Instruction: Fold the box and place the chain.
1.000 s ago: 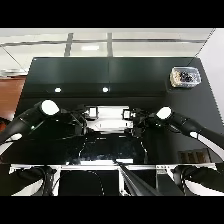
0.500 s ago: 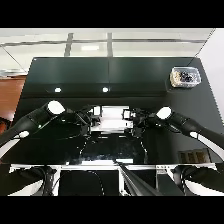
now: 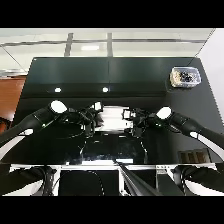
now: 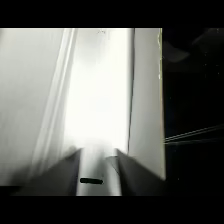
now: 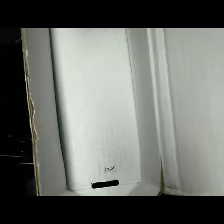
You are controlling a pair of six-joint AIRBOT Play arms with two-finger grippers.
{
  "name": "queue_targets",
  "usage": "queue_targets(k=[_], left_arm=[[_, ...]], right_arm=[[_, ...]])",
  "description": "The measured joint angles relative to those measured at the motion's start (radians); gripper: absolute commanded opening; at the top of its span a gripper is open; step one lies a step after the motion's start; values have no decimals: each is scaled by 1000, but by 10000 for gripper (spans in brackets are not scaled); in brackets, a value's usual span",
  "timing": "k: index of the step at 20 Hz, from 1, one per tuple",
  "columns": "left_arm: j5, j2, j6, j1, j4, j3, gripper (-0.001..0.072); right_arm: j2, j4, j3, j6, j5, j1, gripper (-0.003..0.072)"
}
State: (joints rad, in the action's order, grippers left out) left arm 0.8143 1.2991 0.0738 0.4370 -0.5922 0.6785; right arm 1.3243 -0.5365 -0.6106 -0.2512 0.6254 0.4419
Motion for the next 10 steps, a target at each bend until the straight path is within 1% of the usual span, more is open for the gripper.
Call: queue_targets(k=[1,2,3,4,6,7,8,10], left_arm=[[1,2,-2,0,1,0,151],[0,3,-4,0,-3,0,291],[0,3,-11,0,-2,0,507],[0,3,-21,0,2,1,456],[4,0,-44,-3,0,1,55],[5,-6,-54,-7,-14,3,26],[12,-19,-78,-13,-37,8,27],[55,-61,-187,-36,-96,22,27]], right_arm=[[0,0,0,0,0,0,94],[0,0,0,0,0,0,94],[0,0,0,0,0,0,94],[0,0,0,0,0,0,94],[0,0,0,0,0,0,94],[0,0,0,0,0,0,93],[0,0,0,0,0,0,94],[0,0,0,0,0,0,94]])
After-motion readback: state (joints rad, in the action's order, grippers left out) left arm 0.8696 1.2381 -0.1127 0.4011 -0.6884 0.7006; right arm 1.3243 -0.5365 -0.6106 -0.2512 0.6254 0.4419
